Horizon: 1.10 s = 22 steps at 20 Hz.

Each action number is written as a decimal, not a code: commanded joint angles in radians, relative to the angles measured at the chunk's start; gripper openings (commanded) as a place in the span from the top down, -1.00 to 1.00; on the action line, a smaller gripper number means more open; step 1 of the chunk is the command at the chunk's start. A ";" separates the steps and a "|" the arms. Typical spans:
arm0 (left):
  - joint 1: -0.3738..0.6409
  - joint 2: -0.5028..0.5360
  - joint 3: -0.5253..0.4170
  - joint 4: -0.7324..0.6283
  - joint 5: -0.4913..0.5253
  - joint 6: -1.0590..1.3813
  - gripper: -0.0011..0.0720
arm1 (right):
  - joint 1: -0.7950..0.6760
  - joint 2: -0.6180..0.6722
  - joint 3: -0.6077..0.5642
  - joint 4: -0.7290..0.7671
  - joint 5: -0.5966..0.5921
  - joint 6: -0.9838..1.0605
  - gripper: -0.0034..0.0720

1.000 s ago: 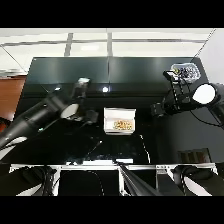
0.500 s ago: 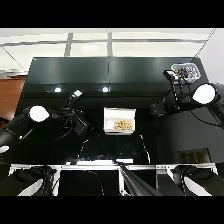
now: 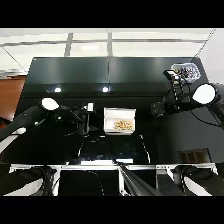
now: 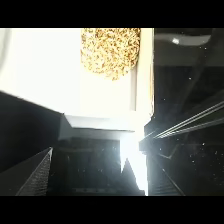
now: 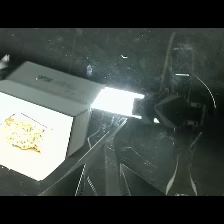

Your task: Fold the box and place the chain.

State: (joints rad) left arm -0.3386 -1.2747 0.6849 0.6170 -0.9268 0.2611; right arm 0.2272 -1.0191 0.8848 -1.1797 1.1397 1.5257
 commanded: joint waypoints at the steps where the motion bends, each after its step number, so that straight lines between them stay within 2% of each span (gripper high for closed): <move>1: -0.013 -0.083 0.033 -0.016 -0.025 0.071 -0.99 | 0.000 0.000 0.000 0.000 -0.001 0.004 0.20; 8: -0.048 -0.117 0.035 -0.058 -0.004 0.045 -0.99 | 0.000 0.000 0.000 0.001 -0.011 0.004 0.20; 15: -0.094 -0.127 0.048 -0.048 0.044 0.007 -0.99 | 0.000 0.000 0.000 0.020 -0.020 0.004 0.20; 22: -0.121 -0.150 0.077 -0.016 0.043 -0.026 -0.98 | 0.000 0.000 0.000 0.027 -0.019 0.004 0.20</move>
State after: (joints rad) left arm -0.4484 -1.4200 0.7555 0.5941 -0.8974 0.2443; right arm 0.2272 -1.0191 0.8848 -1.1561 1.1202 1.5295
